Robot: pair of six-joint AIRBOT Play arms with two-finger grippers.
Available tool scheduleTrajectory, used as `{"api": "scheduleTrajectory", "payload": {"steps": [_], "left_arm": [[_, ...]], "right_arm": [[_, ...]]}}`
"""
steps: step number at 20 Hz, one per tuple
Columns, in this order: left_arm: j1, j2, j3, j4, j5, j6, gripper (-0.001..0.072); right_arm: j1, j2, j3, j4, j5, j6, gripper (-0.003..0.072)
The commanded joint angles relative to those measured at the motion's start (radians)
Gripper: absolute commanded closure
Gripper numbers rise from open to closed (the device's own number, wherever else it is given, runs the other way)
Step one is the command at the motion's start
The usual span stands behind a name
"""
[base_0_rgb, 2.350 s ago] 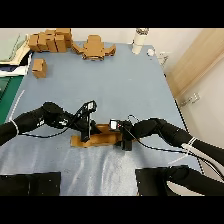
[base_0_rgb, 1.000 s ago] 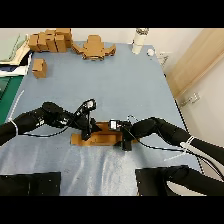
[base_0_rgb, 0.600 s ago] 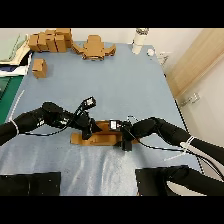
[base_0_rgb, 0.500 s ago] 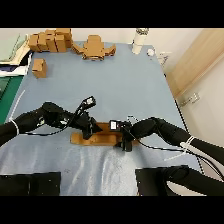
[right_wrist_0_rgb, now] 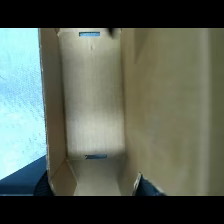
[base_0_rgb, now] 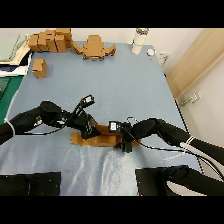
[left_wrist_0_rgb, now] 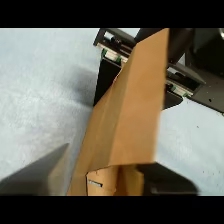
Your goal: Fold the box.
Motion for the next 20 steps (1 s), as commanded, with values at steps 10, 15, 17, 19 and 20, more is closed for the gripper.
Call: {"api": "scheduleTrajectory", "payload": {"steps": [10,15,17,19,20], "left_arm": [[0.089,0.23,0.0,0.323,-0.367,-0.69,0.0697],[0.089,0.23,0.0,0.323,-0.449,-0.768,0.0697],[0.089,0.23,0.0,0.323,-0.446,-0.768,0.0697],[0.089,0.23,0.0,0.323,-0.435,-0.767,0.0697],[0.089,0.23,0.0,0.323,-0.424,-0.767,0.0697]], "right_arm": [[0.0,0.0,0.002,0.001,0.006,0.0,0.0166],[0.0,0.001,0.003,0.001,0.016,-0.002,0.0165],[0.0,0.001,0.003,0.001,0.015,-0.014,0.0165],[0.0,0.001,0.003,0.001,0.013,-0.04,0.0165],[0.0,0.001,0.003,0.001,0.013,-0.042,0.0165]]}}
